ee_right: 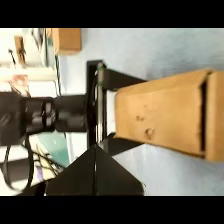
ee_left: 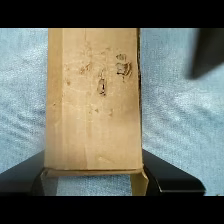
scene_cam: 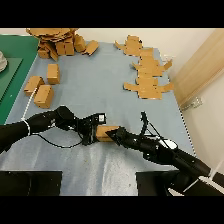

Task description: Fold the box.

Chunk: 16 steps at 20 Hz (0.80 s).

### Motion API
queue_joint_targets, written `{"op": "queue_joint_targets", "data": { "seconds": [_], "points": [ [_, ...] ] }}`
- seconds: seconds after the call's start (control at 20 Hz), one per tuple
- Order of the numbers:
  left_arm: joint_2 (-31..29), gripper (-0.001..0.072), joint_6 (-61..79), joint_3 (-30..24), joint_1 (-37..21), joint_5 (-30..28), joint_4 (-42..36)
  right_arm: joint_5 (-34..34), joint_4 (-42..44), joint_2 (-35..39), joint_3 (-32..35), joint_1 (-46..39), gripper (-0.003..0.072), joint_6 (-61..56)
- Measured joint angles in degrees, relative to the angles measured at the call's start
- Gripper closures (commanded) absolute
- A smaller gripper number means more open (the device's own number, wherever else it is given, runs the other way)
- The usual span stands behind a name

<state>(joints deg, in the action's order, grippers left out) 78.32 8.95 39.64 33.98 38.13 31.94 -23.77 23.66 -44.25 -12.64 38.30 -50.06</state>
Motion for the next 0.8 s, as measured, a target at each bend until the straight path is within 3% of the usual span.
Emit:
{"op": "queue_joint_targets", "data": {
  "seconds": [0.15,0.3,0.8],
  "points": [
    [0.0,0.0317,0.0,0.0,0.0,0.0,0.0,-3.58,16.96,-6.03,1.11,0.02,0.0687,11.67],
    [0.0,0.0317,0.0,0.0,0.0,0.0,0.0,-6.93,25.35,-9.79,1.55,0.02,0.0687,17.9],
    [0.0,0.0317,0.0,0.0,0.0,0.0,0.0,-11.93,32.09,-12.02,4.9,0.02,0.0687,22.75]
  ]
}}
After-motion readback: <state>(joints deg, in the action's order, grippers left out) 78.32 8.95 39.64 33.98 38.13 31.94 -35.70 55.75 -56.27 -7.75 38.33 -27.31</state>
